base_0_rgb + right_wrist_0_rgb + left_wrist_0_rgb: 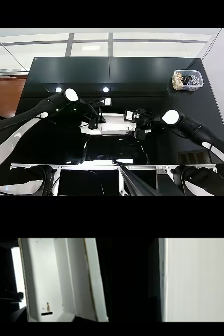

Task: Fold the box and place the chain.

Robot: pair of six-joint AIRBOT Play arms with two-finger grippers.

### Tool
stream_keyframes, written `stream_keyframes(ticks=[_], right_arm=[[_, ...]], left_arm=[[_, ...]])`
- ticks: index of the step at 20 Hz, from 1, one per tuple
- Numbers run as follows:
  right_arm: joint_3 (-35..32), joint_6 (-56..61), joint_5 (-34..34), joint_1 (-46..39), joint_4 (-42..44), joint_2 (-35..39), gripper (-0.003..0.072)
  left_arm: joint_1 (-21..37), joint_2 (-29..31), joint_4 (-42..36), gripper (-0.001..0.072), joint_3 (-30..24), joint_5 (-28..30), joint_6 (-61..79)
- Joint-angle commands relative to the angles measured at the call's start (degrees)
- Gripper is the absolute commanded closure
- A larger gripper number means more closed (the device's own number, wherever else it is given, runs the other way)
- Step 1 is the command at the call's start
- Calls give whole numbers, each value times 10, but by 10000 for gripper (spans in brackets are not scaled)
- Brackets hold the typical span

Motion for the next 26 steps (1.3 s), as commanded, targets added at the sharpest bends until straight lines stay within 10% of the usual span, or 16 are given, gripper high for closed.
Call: stream_keyframes(ticks=[1, 26], right_arm=[[-11, -99, 18, -17, 63, -15, -30], [-16, -108, -3, -19, 61, -65, -30]], left_arm=[[0, 0, -1, 682, 0, 5, -1], [0, 0, -1, 682, 0, 4, -2]])
